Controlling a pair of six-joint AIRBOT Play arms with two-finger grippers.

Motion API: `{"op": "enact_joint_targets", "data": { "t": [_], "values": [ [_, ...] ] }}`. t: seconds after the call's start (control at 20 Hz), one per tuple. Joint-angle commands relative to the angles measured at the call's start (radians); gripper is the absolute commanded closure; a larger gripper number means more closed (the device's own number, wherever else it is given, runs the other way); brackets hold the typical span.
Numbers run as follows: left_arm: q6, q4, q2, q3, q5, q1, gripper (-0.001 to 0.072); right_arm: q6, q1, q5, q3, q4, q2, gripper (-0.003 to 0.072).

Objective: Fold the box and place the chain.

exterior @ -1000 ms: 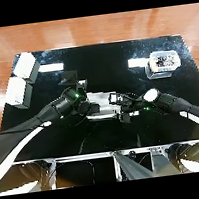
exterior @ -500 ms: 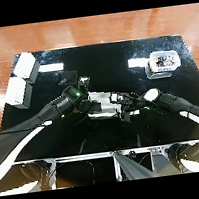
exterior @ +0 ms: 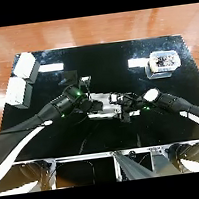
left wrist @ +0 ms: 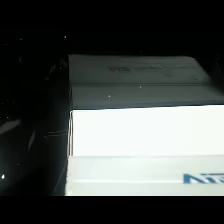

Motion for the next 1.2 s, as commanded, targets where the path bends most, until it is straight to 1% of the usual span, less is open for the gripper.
{"op": "enact_joint_targets", "data": {
  "t": [0.0,0.05,0.15,0.2,0.25,0.3,0.45,0.5,0.55,0.6,0.7,0.85,1.0,1.15],
  "values": [
    [-0.001,0.000,-0.008,0.001,0.020,0.000,0.0318,0.001,0.000,-0.002,0.001,0.000,0.000,0.0131],
    [0.000,-0.007,-0.016,0.001,0.046,0.000,0.0376,0.001,0.000,-0.002,0.001,0.000,0.000,0.0131],
    [0.000,-0.007,-0.028,0.001,0.081,0.001,0.0423,0.001,0.000,-0.001,0.001,0.000,0.000,0.0131],
    [0.000,-0.007,-0.030,0.001,0.080,0.003,0.0517,0.001,0.000,-0.001,0.001,0.000,0.000,0.0131],
    [0.000,-0.006,-0.030,0.002,0.074,0.003,0.0672,0.001,0.000,-0.001,0.001,0.000,0.000,0.0131],
    [0.002,-0.007,-0.030,0.003,0.071,0.003,0.0684,0.001,0.000,-0.001,0.001,0.000,0.000,0.0130],
    [0.001,-0.007,-0.029,0.014,0.079,0.003,0.0684,0.008,0.000,0.004,0.001,0.000,0.000,0.0128],
    [0.001,-0.007,-0.029,0.018,0.096,0.005,0.0684,0.023,0.000,0.011,0.001,-0.002,0.000,0.0078],
    [0.002,-0.007,-0.029,0.020,0.117,0.009,0.0684,0.047,-0.001,0.014,0.001,-0.015,0.002,-0.0021],
    [0.002,-0.006,-0.027,0.021,0.148,0.013,0.0683,0.074,0.000,0.014,0.001,-0.045,0.008,-0.0020],
    [0.003,0.014,-0.019,0.021,0.182,0.021,0.0683,0.168,0.000,0.023,0.001,-0.149,0.038,-0.0019],
    [0.003,0.020,-0.011,0.021,0.178,0.034,0.0683,0.298,-0.001,0.058,0.001,-0.286,0.098,-0.0019],
    [0.003,0.020,-0.010,0.016,0.168,0.037,0.0683,0.317,-0.008,0.089,0.001,-0.294,0.123,-0.0018],
    [0.003,0.019,-0.010,-0.009,0.151,0.041,0.0683,0.317,-0.007,0.087,0.001,-0.290,0.123,-0.0018]
  ]
}}
